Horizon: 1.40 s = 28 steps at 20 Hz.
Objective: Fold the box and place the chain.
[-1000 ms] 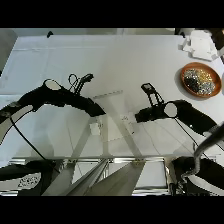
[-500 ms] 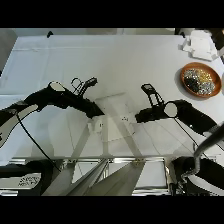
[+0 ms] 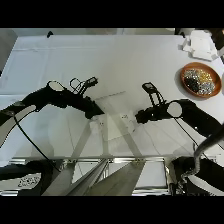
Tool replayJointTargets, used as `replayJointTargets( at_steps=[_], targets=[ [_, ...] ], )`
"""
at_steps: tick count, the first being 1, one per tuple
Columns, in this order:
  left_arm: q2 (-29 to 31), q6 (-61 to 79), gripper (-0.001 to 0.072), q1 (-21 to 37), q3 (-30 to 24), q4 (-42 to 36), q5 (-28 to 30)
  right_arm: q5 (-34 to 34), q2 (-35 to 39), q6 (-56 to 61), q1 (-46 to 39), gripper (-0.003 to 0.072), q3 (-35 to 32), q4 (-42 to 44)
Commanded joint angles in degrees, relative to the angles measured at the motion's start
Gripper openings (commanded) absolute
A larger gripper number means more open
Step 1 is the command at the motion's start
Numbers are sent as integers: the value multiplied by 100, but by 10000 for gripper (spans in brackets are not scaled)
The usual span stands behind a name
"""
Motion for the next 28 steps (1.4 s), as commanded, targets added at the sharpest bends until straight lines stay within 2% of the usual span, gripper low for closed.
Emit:
replayJointTargets(
  at_steps=[1,4,7,10,12,15,17,19,22,28],
  targets=[
    [380,1019,15,-9,2,-7,-273,763,866,4,2,280,50,2],
    [822,1394,7,-46,0,70,-708,1207,2004,7,-4,280,50,-92],
    [1353,1578,7,-396,0,610,-1097,1652,3095,7,-4,279,48,-273],
    [1613,1530,6,-927,-2,1128,-726,2184,3888,7,-4,278,46,-542],
    [1578,1379,4,-1257,-4,1128,-201,2498,4188,7,-4,278,46,-662],
    [1412,1384,3,-1773,-7,1036,949,2660,4304,7,-4,277,46,-682],
    [1143,1392,4,-1941,-7,695,1700,2608,4301,4,-4,276,35,-688],
    [767,1519,4,-1947,-4,199,1849,2597,4299,4,-4,276,28,-691],
    [282,1832,4,-1989,-4,-74,1849,2588,4297,2,-4,274,28,-785],
    [15,2079,7,-1985,-4,-57,2260,2450,4297,2,-4,274,28,-957]
  ],
)
